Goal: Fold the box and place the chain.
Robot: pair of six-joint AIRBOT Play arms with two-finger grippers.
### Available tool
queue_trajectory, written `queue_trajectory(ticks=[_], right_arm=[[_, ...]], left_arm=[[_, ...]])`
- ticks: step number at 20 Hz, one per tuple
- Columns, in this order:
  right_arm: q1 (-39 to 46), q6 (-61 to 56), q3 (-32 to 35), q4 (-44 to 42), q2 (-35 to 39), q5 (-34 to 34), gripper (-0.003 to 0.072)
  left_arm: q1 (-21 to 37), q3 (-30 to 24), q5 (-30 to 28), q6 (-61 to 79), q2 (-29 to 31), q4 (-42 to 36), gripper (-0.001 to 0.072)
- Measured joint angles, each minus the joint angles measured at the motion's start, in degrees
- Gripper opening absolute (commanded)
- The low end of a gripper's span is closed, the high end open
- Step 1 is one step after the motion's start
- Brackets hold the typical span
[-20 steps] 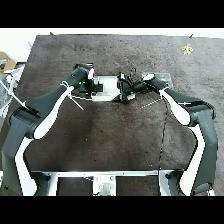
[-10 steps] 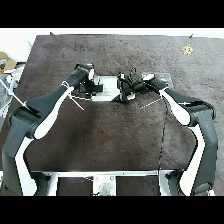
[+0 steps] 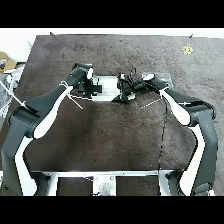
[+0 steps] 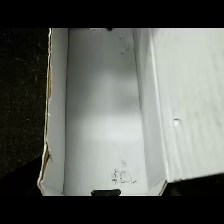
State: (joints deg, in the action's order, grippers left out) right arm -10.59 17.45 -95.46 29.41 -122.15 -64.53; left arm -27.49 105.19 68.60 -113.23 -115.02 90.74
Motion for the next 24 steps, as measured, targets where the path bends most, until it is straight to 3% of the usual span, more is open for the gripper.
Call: queue_trajectory(ticks=[6, 14, 20, 24], right_arm=[[0.0, -0.04, 0.02, -0.04, 0.0, 0.0, 0.0444], [0.0, -0.11, 0.02, -0.04, 0.0, 0.02, 0.0444], [0.0, -0.11, 0.0, -0.07, 0.0, 0.02, 0.0444], [0.0, -0.13, 0.0, -0.07, 0.0, 0.02, 0.0444]], left_arm=[[0.07, 3.67, 3.87, 1.05, 0.15, -0.7, 0.0291], [0.04, 12.55, 15.17, 8.31, 1.4, -0.63, 0.029], [0.98, 13.73, 13.4, 31.1, 5.84, -1.16, 0.0292], [6.82, 12.98, 10.99, 46.4, 7.74, -11.37, 0.0309]])
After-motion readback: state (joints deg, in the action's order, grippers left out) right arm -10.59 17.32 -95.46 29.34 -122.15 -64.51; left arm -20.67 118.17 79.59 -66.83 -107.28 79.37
